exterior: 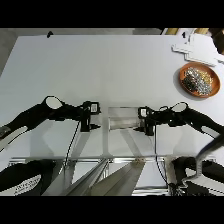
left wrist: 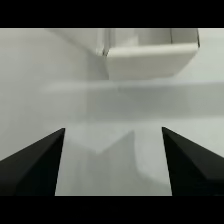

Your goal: Fold the box and place the chain.

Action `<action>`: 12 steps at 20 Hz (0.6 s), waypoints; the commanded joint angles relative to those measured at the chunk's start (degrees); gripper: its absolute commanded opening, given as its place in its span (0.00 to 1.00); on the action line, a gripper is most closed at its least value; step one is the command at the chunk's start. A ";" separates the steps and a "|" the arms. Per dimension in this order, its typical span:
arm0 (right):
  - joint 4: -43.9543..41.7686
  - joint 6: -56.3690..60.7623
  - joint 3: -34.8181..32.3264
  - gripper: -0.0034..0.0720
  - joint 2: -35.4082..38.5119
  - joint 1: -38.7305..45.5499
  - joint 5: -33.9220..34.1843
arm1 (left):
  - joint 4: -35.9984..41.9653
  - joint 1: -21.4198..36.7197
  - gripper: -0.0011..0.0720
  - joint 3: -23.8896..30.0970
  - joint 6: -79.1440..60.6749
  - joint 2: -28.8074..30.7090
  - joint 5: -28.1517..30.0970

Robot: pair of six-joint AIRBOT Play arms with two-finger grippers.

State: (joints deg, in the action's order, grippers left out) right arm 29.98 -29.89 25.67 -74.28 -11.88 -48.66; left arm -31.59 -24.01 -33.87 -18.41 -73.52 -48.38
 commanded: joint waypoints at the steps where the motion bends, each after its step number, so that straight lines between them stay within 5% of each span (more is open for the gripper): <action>1: 0.00 0.02 -0.02 0.50 0.00 -0.04 -0.02 | 9.79 -3.63 0.97 0.57 -11.17 -4.24 1.92; 12: 0.00 0.00 -0.02 0.50 0.00 -0.02 0.00 | 11.67 -5.73 0.98 0.57 -10.91 -7.50 2.40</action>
State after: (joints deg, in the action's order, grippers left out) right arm 29.98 -29.89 25.67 -74.28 -11.88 -48.66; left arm -21.17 -29.36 -33.34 -28.97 -80.25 -46.37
